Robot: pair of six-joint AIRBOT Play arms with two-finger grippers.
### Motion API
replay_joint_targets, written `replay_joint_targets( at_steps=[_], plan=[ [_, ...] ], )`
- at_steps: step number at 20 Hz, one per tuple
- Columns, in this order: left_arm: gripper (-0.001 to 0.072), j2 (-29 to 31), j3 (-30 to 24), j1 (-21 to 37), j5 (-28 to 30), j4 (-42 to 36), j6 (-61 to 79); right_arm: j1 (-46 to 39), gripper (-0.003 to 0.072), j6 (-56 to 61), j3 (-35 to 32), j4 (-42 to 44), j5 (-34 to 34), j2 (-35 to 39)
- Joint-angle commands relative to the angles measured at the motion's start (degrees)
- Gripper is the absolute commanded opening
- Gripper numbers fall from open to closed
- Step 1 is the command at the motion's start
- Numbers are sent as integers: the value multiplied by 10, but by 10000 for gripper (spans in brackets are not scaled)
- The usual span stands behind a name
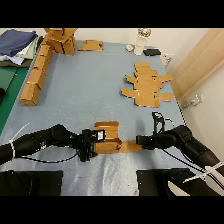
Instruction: Fold the box.
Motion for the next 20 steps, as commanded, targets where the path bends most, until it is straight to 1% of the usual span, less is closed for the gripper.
replay_joint_targets(
  at_steps=[1, 7, 10, 17, 20],
  plan=[
    [476, 0, 0, 1, -8, 0, 0, 0, 0, -83, -3, 95, 50, -17],
    [476, 0, 0, 1, -8, 0, 0, 0, 0, -127, -2, 124, -9, 14],
    [476, 0, 0, 1, -8, 0, 0, 1, 0, -152, -3, 147, -22, 21],
    [476, 0, 0, 1, -8, 0, 0, 1, 1, -185, -4, 154, -10, 14],
    [476, 0, 0, 1, -8, 0, 0, 1, 1, -231, -4, 198, 7, -13]
  ],
)
